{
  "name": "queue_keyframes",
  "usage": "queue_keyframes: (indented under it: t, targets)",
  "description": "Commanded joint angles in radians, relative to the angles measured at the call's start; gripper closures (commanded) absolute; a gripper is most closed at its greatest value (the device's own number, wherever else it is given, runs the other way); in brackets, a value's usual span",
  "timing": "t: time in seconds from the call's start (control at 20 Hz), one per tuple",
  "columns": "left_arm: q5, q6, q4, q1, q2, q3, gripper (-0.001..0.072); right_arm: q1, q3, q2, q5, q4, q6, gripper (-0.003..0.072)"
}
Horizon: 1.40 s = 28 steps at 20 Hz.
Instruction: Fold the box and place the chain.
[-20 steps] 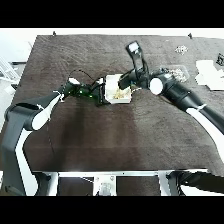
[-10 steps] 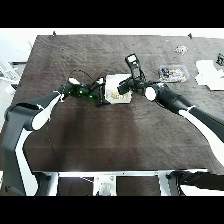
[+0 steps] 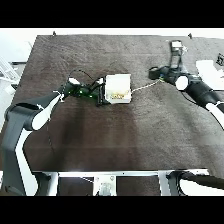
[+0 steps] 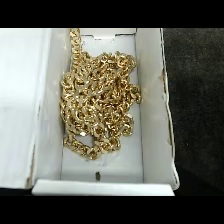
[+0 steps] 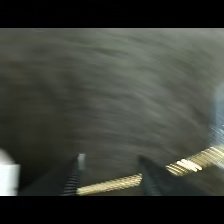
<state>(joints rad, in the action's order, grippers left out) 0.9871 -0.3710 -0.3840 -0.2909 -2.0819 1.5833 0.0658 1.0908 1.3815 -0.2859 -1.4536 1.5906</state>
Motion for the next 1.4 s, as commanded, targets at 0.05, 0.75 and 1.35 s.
queue_keyframes:
  t: [0.05,0.75,1.35]
  targets:
    - [0.0,0.0,0.0,0.0,0.0,0.0,0.0074,-0.174,-0.003,0.109,0.052,0.007,0.165,0.0194]
    - [-0.001,0.0,0.0,0.0,0.0,0.0,0.0074,-0.158,0.241,0.44,0.055,0.235,0.158,0.0194]
    - [-0.001,0.0,0.0,0.0,0.0,0.0,0.0074,-0.127,0.288,0.511,0.035,0.275,0.133,0.068]
